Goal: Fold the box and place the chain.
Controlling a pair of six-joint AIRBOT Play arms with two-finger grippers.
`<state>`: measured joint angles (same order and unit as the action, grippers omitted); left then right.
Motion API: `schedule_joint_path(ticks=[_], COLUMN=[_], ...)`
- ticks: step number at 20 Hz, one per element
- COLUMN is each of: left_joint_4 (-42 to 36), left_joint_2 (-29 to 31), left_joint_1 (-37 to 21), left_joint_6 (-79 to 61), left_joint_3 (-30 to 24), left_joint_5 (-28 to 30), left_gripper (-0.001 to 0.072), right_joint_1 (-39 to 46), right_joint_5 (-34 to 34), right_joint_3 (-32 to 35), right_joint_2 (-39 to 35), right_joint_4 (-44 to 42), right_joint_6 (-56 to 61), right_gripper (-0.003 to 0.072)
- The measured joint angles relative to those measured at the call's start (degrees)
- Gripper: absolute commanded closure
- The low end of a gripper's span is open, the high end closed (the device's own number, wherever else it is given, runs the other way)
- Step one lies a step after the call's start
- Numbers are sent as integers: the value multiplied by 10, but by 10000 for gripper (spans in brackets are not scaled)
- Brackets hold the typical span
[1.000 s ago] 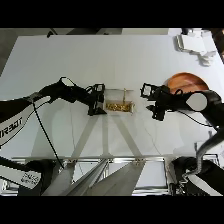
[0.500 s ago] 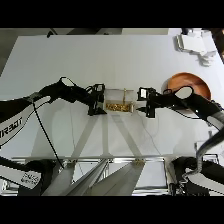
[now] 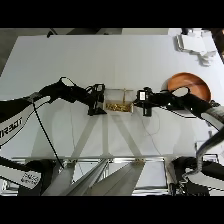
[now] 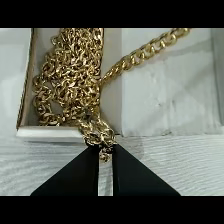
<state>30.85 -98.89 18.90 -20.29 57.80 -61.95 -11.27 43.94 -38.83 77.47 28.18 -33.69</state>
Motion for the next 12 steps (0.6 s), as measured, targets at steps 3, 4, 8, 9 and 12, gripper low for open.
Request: schedule_joint_path(ticks=[3, 4, 8, 9, 12], left_joint_4=[0, 0, 0, 0, 0], left_joint_2=[0, 0, 0, 0, 0], left_joint_1=[0, 0, 0, 0, 0], left_joint_6=[0, 0, 0, 0, 0], left_joint_3=[0, 0, 0, 0, 0], left_joint_5=[0, 0, 0, 0, 0], left_gripper=[495, 495, 495, 495, 495], right_joint_1=[0, 0, 0, 0, -11], right_joint_5=[1, 0, 7, 14, 39], right_joint_3=[0, 0, -5, -9, -24], right_joint_2=[-14, -24, -87, -105, -141], right_joint_4=[43, 61, 112, 116, 99], right_joint_6=[58, 85, 185, 202, 240], right_gripper=[675, 675, 675, 675, 675])
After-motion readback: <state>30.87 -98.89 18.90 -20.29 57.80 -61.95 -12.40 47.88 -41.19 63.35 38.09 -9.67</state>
